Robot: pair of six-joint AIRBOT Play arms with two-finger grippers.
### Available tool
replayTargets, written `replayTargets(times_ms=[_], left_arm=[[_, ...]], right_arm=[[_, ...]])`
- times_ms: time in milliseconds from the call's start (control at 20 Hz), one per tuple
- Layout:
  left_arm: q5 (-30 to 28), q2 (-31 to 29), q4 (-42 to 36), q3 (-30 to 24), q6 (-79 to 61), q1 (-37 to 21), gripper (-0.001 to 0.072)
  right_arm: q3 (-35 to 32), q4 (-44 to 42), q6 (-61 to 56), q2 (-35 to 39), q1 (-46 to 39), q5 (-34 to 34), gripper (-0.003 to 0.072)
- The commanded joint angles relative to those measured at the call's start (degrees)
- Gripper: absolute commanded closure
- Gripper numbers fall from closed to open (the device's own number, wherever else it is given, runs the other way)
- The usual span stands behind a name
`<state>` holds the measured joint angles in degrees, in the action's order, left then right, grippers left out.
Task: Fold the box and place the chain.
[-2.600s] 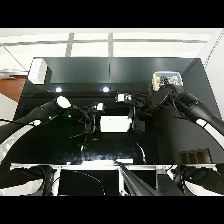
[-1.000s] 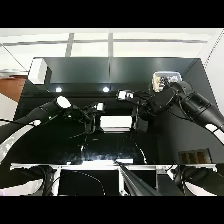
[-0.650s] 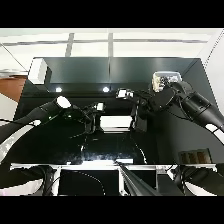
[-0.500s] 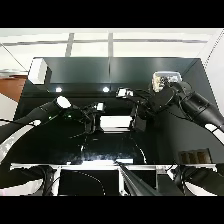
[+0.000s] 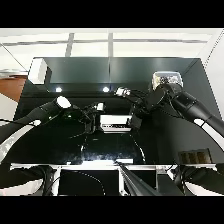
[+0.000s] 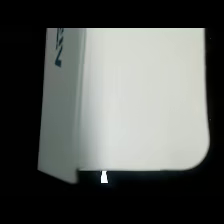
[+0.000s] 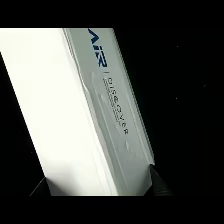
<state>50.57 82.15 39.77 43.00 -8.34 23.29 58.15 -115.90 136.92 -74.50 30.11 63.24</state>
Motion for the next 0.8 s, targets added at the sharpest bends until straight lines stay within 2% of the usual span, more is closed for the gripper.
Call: replayTargets(times_ms=[0,450,750], left_arm=[[0.0,0.0,0.0,0.0,0.0,0.0,0.0268],[0.0,0.0,0.0,0.0,0.1,0.0,0.0268],[0.0,0.0,0.0,0.0,0.1,0.0,0.0268]], right_arm=[[0.1,0.0,0.0,-0.9,0.0,0.0,-0.0014],[10.4,-0.3,-2.2,-0.2,-0.7,15.0,-0.0014],[10.7,-0.4,-2.1,-1.2,-2.4,14.1,-0.0014]])
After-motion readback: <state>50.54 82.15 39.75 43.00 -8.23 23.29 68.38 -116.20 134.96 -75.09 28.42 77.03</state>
